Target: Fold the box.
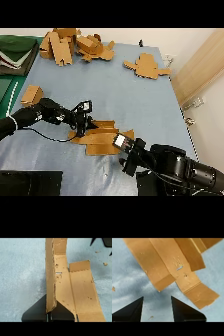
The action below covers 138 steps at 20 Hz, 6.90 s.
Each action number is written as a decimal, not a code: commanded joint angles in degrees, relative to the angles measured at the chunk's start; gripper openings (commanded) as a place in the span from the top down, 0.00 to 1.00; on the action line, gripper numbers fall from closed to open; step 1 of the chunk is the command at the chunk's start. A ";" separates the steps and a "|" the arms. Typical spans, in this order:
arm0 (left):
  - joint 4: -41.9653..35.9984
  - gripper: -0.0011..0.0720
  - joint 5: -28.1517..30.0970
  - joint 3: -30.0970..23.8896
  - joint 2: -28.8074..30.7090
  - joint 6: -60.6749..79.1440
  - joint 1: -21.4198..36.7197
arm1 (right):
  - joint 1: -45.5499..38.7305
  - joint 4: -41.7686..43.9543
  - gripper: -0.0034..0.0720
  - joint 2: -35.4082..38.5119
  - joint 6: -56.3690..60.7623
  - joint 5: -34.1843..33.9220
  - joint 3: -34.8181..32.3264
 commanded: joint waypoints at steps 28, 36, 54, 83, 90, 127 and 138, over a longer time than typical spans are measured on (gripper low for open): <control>0.00 0.96 -0.04 0.00 -0.02 0.02 0.02 | 2.95 -14.95 0.18 -16.76 -7.13 -17.68 -0.76; 0.00 0.96 -0.11 0.00 -0.02 0.02 0.00 | 2.56 -19.08 0.18 -17.49 -6.99 -17.62 -0.76; 0.00 0.96 -0.09 0.00 -0.02 0.02 -0.02 | -4.11 -29.79 0.02 -17.42 5.40 -11.82 2.86; 0.00 0.96 -0.02 0.00 -0.02 0.09 -0.02 | 5.44 -7.54 0.02 -10.60 -2.21 -7.87 2.80; 0.00 0.96 -0.04 0.00 -0.02 0.09 -0.02 | 4.68 -16.76 0.02 -18.32 -0.20 -13.53 3.17; 0.00 0.96 -0.02 0.00 -0.02 0.09 -0.02 | -2.38 -15.41 0.02 -19.19 6.19 -20.22 4.11; 0.00 0.96 -0.02 0.00 -0.02 0.09 -0.02 | -2.40 -15.50 0.02 -19.15 10.14 -18.43 4.11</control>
